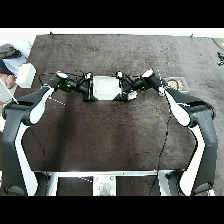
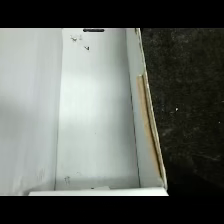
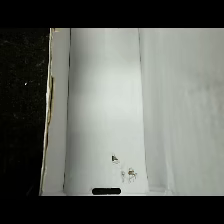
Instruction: Fold the box and place the chain.
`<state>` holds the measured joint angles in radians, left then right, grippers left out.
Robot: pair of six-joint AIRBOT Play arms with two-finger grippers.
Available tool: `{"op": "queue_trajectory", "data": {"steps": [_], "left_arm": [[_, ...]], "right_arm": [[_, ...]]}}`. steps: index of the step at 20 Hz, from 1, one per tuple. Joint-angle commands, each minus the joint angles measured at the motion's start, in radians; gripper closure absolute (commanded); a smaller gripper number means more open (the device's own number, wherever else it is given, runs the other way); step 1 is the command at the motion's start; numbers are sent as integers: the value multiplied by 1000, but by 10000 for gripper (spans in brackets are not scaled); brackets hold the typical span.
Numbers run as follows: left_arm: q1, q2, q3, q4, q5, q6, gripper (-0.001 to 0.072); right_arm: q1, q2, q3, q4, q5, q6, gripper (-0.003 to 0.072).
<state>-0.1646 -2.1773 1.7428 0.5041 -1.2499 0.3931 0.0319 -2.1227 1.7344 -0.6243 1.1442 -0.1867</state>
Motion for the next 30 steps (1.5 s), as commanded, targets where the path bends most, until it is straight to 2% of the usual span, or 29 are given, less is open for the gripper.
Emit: {"op": "queue_trajectory", "data": {"steps": [1,6,14,30], "left_arm": [[5,1,0,-10,-18,0,-2],[41,1,0,-47,-25,2,-2],[34,0,0,-43,-52,55,-2],[34,-17,0,-95,-42,52,-1]], "right_arm": [[0,0,0,0,0,0,332],[0,0,0,0,0,0,332],[0,0,0,0,0,0,332],[0,0,0,0,0,0,332]]}}
